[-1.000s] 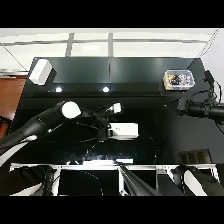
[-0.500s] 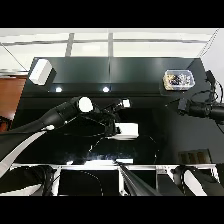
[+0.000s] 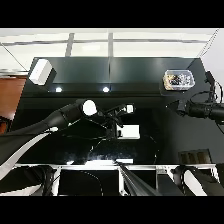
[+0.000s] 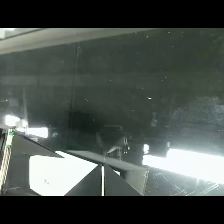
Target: Fold the box and place the chain.
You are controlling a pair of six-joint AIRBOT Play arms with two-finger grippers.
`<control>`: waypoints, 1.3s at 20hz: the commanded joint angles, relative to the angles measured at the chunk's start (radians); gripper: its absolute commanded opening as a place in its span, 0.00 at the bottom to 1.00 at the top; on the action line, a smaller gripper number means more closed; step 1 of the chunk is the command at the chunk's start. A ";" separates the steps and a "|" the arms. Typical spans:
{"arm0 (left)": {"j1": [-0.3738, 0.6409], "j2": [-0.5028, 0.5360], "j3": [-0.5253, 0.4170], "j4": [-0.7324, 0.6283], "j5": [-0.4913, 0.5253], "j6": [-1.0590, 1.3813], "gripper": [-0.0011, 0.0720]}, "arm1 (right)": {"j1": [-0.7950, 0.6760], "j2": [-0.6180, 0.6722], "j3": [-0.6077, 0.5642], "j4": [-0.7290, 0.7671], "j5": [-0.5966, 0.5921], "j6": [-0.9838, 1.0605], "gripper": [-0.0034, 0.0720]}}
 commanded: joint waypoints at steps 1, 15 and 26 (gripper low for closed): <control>-0.001 -0.003 0.006 0.018 -0.003 0.002 0.98 | 0.000 0.000 0.001 -0.008 0.000 0.006 0.06; 0.002 0.016 0.046 0.051 -0.078 -0.029 0.98 | 0.000 0.000 0.001 -0.008 0.004 0.006 0.06; -0.033 -0.022 0.044 0.059 -0.062 -0.029 0.98 | 0.000 0.000 0.001 -0.008 0.004 0.006 0.06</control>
